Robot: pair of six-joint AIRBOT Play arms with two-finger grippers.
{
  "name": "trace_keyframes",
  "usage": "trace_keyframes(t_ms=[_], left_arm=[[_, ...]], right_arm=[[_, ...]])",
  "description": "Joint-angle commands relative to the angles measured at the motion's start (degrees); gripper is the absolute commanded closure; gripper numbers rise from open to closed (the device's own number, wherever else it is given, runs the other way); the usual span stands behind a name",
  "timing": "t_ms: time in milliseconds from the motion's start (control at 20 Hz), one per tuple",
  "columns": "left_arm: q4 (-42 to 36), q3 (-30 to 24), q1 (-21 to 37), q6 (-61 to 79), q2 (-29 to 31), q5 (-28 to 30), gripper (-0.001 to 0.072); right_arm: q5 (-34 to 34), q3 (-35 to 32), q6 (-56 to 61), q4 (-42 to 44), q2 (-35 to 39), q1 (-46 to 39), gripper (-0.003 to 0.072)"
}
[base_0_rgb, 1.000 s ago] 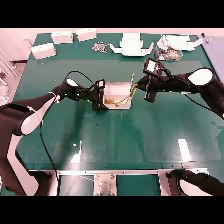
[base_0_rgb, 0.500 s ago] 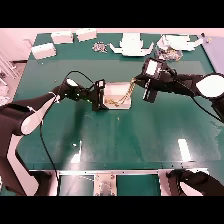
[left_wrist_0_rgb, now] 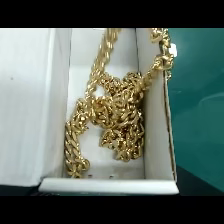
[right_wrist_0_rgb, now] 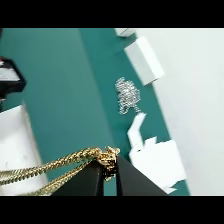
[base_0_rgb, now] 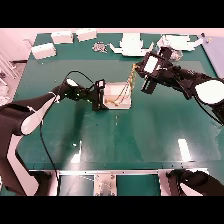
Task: Fold the box and place the chain.
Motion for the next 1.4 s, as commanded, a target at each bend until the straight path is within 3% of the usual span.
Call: trace_keyframes(t_ms=[0, 900, 1350], left_arm=[[0.0, 0.0, 0.0, 0.0, 0.0, 0.0, 0.0241], [0.0, 0.0, 0.0, 0.0, 0.0, 0.0, 0.0241], [0.0, 0.0, 0.0, 0.0, 0.0, 0.0, 0.0241]], right_arm=[[-4.0, 1.4, 0.2, -2.6, 0.2, 1.9, 0.0679], [-5.1, 12.8, -0.3, -4.2, -1.0, 3.5, 0.0682], [-4.5, 10.7, 3.4, -4.3, -5.3, 3.8, 0.0681]])
